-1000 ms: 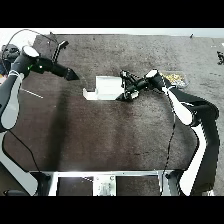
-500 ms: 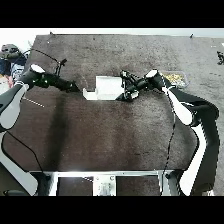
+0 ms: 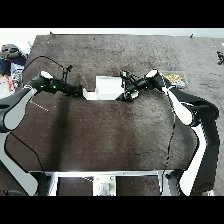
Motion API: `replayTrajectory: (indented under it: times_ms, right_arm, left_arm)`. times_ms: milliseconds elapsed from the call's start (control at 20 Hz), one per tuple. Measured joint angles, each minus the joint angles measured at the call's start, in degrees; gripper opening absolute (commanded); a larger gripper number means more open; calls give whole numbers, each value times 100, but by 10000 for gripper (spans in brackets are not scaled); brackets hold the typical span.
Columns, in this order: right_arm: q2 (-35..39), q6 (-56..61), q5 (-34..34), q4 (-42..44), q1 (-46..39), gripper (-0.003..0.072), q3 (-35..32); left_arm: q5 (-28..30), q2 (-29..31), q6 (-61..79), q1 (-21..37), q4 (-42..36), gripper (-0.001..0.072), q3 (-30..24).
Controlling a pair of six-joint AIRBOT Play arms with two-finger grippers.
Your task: Fold the box and place the chain.
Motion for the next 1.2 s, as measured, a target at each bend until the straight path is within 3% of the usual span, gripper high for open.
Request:
replayTrajectory:
  times_ms: [550, 900, 1200]
  right_arm:
    - [0, -2, 0, 0, 0, 477, 0]
    - [0, -2, 0, 2, 0, 478, 0]
    - [0, -2, 0, 0, 0, 477, 0]
  left_arm:
    - [-28, -37, 459, -24, -494, 11, -24]
    - [26, -37, 330, -2, 168, 10, -24]
    - [90, -111, 199, -118, 129, 11, -24]
